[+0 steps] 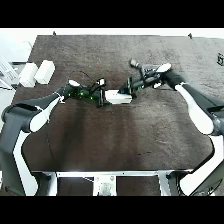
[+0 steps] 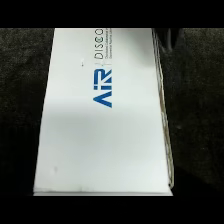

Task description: Fold the box and place the chain.

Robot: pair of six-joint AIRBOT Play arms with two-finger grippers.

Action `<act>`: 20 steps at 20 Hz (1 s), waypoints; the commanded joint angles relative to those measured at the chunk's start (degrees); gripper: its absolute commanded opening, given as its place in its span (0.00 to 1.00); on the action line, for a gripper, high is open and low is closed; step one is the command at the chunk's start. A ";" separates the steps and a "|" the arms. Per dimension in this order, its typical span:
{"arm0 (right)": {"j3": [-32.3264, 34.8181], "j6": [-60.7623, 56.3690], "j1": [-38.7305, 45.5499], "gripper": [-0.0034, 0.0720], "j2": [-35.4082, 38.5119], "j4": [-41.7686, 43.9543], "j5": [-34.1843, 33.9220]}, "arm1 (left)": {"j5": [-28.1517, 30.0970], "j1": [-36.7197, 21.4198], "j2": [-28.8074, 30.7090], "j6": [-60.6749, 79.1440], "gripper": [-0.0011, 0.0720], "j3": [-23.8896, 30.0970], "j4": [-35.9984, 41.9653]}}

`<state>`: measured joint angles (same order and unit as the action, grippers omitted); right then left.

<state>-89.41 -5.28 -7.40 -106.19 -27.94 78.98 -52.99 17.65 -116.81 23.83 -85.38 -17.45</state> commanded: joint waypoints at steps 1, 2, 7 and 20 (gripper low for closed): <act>0.02 0.37 1.09 0.05 5.05 7.43 1.22 | -0.02 -0.04 0.04 0.17 0.66 -0.04 -0.09; 0.31 -1.07 1.31 0.05 6.67 7.37 1.27 | -0.02 -0.04 0.04 0.17 0.66 -0.04 -0.09; 10.32 -5.73 5.57 0.05 17.66 6.93 -2.12 | -0.09 -0.04 0.04 0.17 0.66 -0.04 -0.09; 51.98 -5.68 18.14 0.05 40.74 6.95 -28.87 | -0.68 -0.61 0.17 -0.46 0.04 -0.55 1.16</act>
<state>-42.57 -11.00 9.17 -66.89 -21.06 52.12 -53.36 17.50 -116.79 24.03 -85.49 -17.30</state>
